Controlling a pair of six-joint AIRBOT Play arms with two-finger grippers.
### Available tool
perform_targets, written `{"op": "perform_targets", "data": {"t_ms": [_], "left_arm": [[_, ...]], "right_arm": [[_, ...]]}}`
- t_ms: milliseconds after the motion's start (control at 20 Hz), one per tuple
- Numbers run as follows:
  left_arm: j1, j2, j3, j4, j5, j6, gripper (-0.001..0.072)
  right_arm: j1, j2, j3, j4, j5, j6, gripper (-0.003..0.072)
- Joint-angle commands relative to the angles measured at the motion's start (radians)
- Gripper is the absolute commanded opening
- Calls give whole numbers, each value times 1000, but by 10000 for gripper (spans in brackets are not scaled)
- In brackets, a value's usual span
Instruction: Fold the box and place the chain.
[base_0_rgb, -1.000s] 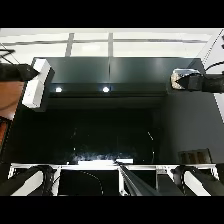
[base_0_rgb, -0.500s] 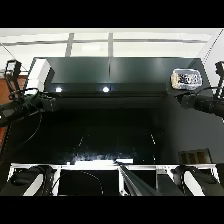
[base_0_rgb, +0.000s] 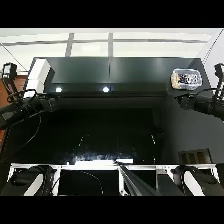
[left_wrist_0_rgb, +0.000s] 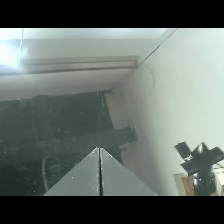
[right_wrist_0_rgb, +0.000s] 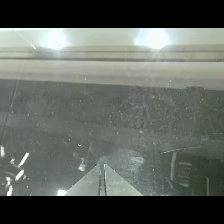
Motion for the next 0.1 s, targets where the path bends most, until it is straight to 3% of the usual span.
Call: {"op": "perform_targets", "data": {"t_ms": [0, 50], "left_arm": [[1, 1, -1, -3, 2, -1, 27], [1, 1, -1, -3, 2, -1, 27]], "right_arm": [[-1, 0, -1, -1, 0, 0, 39], [-1, 0, -1, 0, 0, 0, 39]]}}
